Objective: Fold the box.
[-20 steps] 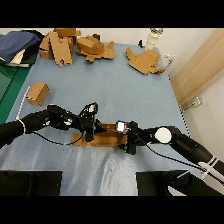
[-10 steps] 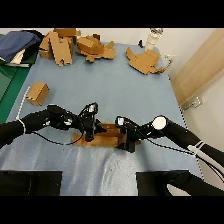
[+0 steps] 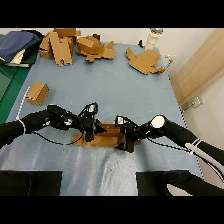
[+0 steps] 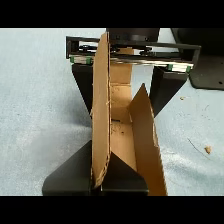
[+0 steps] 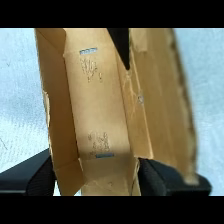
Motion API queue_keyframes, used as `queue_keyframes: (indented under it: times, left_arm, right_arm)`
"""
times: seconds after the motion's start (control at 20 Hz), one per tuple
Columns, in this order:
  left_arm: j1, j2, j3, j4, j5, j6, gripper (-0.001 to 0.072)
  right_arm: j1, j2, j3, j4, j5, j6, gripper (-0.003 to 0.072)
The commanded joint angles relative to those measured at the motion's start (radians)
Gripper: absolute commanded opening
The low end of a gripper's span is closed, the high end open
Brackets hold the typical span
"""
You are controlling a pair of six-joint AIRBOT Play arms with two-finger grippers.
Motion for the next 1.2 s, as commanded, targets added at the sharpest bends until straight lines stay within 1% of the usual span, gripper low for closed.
queue_keyframes:
  times: [0.0, 0.4, 1.15]
  left_arm:
    - [0.0, 0.0, 0.001, 0.0, 0.0, 0.0, 0.001]
    - [0.0, 0.0, 0.001, 0.0, 0.001, 0.001, 0.001]
    - [0.0, 0.0, 0.001, 0.0, 0.001, 0.0, 0.0011]
  right_arm:
    - [0.0, -0.002, 0.001, 0.003, 0.003, 0.0, 0.0707]
    - [0.001, -0.004, 0.001, 0.003, -0.019, 0.0, 0.0707]
    - [0.001, -0.003, 0.001, 0.004, -0.02, -0.004, 0.0707]
